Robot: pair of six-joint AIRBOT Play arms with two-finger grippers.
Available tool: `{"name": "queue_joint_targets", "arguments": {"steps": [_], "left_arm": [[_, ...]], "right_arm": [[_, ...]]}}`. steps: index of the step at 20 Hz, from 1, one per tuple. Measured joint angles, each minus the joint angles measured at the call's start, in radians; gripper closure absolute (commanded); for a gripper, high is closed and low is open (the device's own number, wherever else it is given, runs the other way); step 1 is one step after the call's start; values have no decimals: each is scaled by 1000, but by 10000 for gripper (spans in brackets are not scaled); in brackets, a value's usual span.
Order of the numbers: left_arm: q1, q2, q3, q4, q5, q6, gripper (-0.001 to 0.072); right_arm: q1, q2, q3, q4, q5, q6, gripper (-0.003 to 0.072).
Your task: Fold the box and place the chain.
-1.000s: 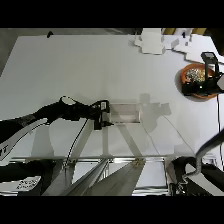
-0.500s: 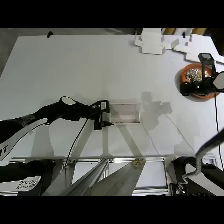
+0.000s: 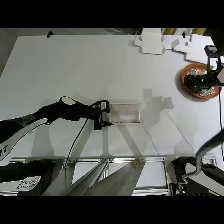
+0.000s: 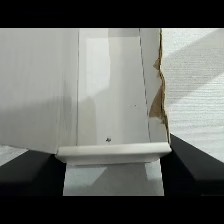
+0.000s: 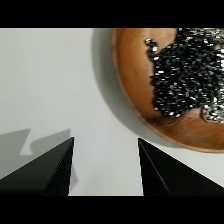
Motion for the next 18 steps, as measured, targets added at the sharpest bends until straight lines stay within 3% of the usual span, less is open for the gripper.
{"name": "queue_joint_targets", "arguments": {"steps": [6, 18], "left_arm": [[0, 0, 0, 0, 0, 0, 367], [0, 0, 0, 0, 0, 0, 367]], "right_arm": [[-90, -171, 147, -6, 69, -19, 281], [-192, -352, 225, -15, 66, -44, 281]]}}
